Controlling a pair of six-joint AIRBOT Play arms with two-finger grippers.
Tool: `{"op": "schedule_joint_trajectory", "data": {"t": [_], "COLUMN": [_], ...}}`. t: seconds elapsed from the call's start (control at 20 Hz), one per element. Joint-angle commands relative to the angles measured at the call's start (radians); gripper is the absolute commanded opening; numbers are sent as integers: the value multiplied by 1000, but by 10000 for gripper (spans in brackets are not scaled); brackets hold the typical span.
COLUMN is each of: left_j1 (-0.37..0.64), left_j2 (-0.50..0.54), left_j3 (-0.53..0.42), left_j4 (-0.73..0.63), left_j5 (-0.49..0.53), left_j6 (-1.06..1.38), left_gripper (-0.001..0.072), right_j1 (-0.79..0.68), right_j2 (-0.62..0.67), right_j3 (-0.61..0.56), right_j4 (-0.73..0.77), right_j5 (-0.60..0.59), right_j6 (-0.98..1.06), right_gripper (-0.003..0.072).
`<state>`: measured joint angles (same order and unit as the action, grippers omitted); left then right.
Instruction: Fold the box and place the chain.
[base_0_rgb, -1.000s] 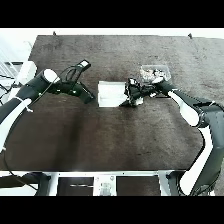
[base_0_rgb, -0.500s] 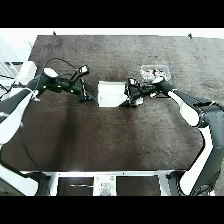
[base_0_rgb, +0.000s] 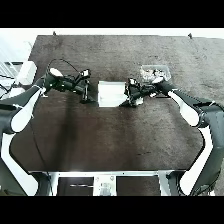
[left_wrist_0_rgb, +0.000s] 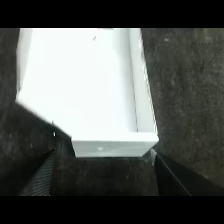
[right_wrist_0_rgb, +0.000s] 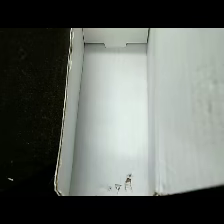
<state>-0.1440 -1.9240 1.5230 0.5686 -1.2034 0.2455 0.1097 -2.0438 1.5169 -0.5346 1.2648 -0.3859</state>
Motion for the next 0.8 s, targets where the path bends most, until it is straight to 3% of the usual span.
{"op": "schedule_joint_trajectory", "data": {"t": [0.0,0.35,0.75], "left_j1": [-1,-3,-51], "left_j2": [-9,-29,-29], "left_j3": [6,1,1], "left_j4": [-1,-46,5], "left_j5": [23,17,56], "left_j6": [27,71,77], "left_gripper": [720,720,720], "right_j1": [1,1,1], "right_j2": [0,0,0], "right_j3": [0,0,0], "right_j4": [0,0,0], "right_j5": [0,0,0], "right_j6": [0,0,0], "right_gripper": [362,362,362]}}
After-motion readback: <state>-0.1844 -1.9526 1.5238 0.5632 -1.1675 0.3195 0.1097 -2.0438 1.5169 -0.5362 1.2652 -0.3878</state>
